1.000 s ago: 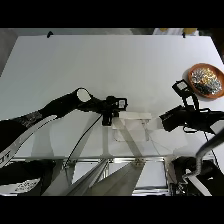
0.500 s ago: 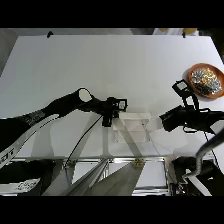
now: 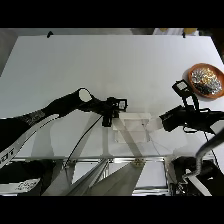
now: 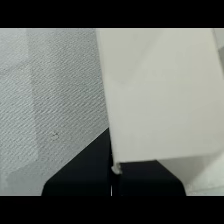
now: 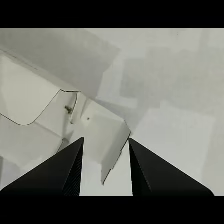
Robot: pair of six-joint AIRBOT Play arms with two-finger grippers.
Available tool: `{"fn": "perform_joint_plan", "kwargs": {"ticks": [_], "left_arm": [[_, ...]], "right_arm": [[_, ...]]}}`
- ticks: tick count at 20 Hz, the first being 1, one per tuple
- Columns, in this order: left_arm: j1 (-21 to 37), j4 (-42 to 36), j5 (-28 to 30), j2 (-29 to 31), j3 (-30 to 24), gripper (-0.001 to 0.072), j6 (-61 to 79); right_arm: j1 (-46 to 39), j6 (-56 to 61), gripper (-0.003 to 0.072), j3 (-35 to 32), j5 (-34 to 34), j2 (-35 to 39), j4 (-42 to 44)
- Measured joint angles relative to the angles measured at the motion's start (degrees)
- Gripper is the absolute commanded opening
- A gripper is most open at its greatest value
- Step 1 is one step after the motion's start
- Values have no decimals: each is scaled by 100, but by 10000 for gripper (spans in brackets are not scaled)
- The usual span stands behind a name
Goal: Fold the box and place the chain.
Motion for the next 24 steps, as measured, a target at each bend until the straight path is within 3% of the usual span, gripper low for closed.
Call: {"fn": "perform_joint_plan", "kwargs": {"ticks": [2,5,10,18,19,21,23,24], "left_arm": [[0,2,0,0,0,11,-2],[0,2,0,0,0,11,-2],[0,4,0,0,0,11,-4],[-4,4,-2,0,0,11,-7],[-4,4,-2,0,0,11,-7],[-4,4,-2,0,0,11,-7],[-7,4,-2,0,0,11,-7],[-7,4,-2,0,0,11,-7]], "right_arm": [[0,-17,314,0,4,0,0],[0,-125,17,2,68,0,0],[0,-1082,17,-103,431,0,111],[284,-3672,19,-796,584,0,1338],[400,-3869,56,-846,551,0,1379],[640,-4197,267,-951,470,2,1322],[859,-4398,367,-1021,378,13,1189],[981,-4474,464,-1045,326,33,1115]]}}
